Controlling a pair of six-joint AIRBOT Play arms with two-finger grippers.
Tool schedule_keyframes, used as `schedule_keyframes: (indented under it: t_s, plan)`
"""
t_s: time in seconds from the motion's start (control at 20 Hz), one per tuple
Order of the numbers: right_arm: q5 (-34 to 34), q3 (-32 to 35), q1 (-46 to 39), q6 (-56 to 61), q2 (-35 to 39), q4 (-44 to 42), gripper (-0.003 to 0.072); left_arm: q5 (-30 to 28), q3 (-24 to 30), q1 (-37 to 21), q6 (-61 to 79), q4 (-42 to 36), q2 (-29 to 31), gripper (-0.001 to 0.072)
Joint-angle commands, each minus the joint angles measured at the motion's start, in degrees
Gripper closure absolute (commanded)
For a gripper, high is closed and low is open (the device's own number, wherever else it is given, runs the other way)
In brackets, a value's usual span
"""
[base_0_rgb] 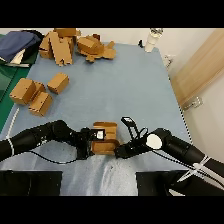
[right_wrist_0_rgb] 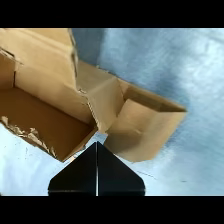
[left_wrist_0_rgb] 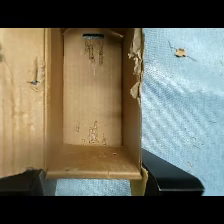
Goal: Fold the box.
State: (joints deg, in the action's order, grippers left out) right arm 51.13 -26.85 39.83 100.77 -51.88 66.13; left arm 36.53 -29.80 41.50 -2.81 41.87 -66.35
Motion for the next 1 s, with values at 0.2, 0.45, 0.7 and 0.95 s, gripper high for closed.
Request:
schedule_keyframes:
  t_s: [0.2,0.45,0.7,0.95]
  plan:
    - [2.9,0.0,0.3,7.1,6.6,7.6,0.0685,0.0,0.0,0.0,0.2,0.1,0.0,0.0366]
    - [4.0,0.0,0.3,10.3,9.1,11.5,0.0685,0.0,0.0,0.0,0.2,0.1,0.0,0.0366]
    - [1.0,0.0,0.3,2.7,9.2,8.9,0.0681,0.0,0.0,0.0,0.2,0.1,0.0,0.0365]
    - [1.0,0.0,0.3,2.1,8.6,10.3,0.0378,0.0,0.0,0.0,0.2,0.1,0.0,0.0365]
